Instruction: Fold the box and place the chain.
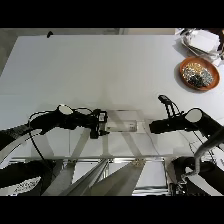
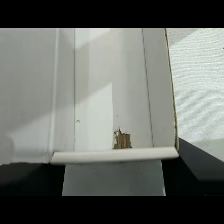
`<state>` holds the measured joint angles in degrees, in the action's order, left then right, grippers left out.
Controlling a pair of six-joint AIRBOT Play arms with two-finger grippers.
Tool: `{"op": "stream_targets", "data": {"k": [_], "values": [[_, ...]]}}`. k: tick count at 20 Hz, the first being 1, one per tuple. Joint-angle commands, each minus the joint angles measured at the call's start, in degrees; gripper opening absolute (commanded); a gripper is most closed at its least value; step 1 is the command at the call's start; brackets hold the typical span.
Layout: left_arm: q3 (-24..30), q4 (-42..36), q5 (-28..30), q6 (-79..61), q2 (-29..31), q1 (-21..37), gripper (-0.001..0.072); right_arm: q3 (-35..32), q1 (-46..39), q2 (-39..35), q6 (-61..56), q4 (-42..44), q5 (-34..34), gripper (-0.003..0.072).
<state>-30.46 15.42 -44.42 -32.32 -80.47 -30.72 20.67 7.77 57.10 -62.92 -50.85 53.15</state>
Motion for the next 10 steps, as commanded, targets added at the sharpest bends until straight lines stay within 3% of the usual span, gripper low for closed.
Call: {"op": "stream_targets", "data": {"k": [1,6,7,9,10], "values": [[0.0,0.0,0.0,0.0,0.0,0.0,0.0258,0.0,1.9,1.5,2.0,5.1,-1.4,0.0006],[0.0,0.0,0.0,0.0,0.0,0.0,0.0258,0.1,1.9,0.0,3.5,7.1,-1.4,0.0011],[0.0,0.0,0.0,0.0,0.0,0.0,0.0258,0.3,1.9,-1.4,3.5,7.1,-1.5,0.0034],[0.0,0.0,0.0,0.0,0.0,0.0,0.0258,1.0,1.9,-4.2,3.4,7.0,-1.2,0.0172],[0.0,0.0,0.0,0.0,0.0,0.0,0.0258,1.3,1.9,-5.4,3.4,7.0,-1.2,0.0176]]}}
